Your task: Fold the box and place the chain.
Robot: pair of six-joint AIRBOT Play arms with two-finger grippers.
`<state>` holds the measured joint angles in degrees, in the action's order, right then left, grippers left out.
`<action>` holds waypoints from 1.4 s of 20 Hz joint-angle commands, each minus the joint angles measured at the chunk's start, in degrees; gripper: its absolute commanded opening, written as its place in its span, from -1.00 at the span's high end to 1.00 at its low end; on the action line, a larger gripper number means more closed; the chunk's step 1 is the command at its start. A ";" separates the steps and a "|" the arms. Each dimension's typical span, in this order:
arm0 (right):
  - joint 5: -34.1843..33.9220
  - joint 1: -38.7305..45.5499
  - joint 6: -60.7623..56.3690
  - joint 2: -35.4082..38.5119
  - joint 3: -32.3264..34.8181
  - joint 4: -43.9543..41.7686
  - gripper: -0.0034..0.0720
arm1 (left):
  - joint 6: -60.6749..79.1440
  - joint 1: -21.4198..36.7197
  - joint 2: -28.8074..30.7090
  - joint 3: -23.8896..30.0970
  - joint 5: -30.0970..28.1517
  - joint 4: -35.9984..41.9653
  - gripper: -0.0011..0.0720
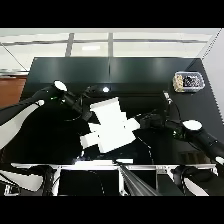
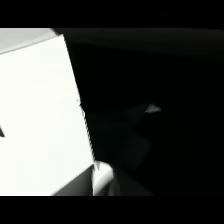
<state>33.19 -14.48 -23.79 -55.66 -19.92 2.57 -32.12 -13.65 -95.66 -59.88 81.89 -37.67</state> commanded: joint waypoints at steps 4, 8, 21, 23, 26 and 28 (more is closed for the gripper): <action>18.56 9.70 -0.55 1.25 -15.06 28.52 -0.89 | 0.85 -1.81 4.00 -1.20 -6.01 -4.37 0.91; 30.84 9.55 3.96 1.55 -20.59 42.42 -0.88 | 10.10 -8.50 11.54 1.57 -23.26 -7.02 0.90; 16.17 -5.51 18.58 0.59 -7.06 50.10 -0.88 | 29.16 -14.10 8.63 1.86 -27.47 -9.86 0.90; 15.56 -6.62 19.17 -0.55 -6.47 50.01 -0.88 | 29.14 -14.10 8.63 1.86 -27.32 -9.84 0.89; 12.98 -8.68 19.19 -3.06 -6.32 44.92 -0.89 | 29.11 -14.10 8.63 1.86 -27.28 -9.84 0.90; 11.39 -8.85 19.74 -4.90 -6.32 40.04 -0.89 | 28.92 -14.10 8.63 1.86 -27.23 -9.84 0.89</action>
